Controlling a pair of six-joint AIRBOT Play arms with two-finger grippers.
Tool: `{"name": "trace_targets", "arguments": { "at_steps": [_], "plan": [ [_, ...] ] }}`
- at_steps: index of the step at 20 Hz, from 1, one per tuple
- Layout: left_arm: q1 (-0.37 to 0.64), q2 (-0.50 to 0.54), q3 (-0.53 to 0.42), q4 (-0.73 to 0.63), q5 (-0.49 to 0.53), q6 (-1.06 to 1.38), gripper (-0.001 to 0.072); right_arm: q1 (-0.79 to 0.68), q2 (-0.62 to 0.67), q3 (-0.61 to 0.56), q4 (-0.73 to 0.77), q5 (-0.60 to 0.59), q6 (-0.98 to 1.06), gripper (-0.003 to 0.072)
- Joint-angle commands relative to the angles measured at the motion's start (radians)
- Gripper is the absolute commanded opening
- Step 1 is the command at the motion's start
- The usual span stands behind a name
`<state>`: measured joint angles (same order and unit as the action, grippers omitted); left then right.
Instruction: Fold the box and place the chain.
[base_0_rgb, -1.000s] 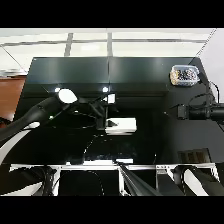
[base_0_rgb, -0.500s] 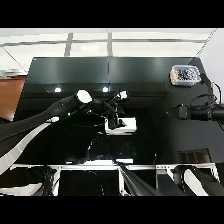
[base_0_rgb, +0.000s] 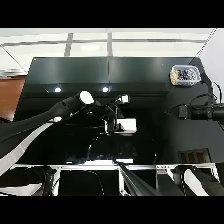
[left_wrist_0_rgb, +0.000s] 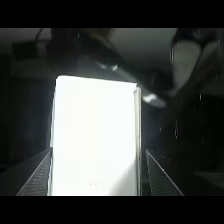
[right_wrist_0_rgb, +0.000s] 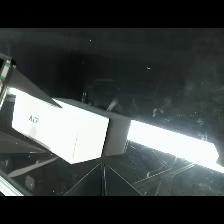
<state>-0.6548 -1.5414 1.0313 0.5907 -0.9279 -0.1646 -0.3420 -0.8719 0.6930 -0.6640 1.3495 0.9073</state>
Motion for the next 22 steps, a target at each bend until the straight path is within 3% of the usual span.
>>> {"name": "trace_targets", "arguments": {
  "at_steps": [1,4,7,8,9,10,13,17,22],
  "plan": [
    [-0.022,0.0,0.001,0.102,-0.014,0.0,0.0709,0.0,0.001,0.001,0.0,0.0,0.0,0.0019],
    [-0.069,-0.001,0.001,0.201,0.048,0.0,0.0709,0.0,0.001,0.001,0.0,0.0,0.0,0.0019],
    [-0.121,-0.002,0.002,0.238,0.18,-0.001,0.0699,0.0,0.001,0.001,0.0,-0.001,0.0,0.0019],
    [-0.129,-0.002,0.009,0.235,0.182,-0.012,0.0593,0.0,0.001,0.001,0.0,-0.002,0.0,0.0019],
    [-0.13,0.001,0.029,0.244,0.171,-0.092,0.0399,0.0,0.001,0.001,0.0,-0.004,0.0,0.0019],
    [-0.122,0.007,0.063,0.277,0.156,-0.208,0.0352,0.0,0.001,0.001,0.0,-0.007,0.0,0.0019],
    [-0.049,0.047,0.16,0.517,0.125,-0.528,0.0351,0.0,0.001,0.001,0.0,-0.023,0.001,0.0019],
    [0.237,0.071,0.23,0.862,0.107,-0.894,0.0352,0.0,0.001,0.001,0.002,-0.05,0.001,0.0019],
    [0.743,-0.015,0.35,0.88,0.103,-1.168,0.0352,0.0,0.001,0.001,0.037,-0.097,0.002,0.0019]
  ]
}}
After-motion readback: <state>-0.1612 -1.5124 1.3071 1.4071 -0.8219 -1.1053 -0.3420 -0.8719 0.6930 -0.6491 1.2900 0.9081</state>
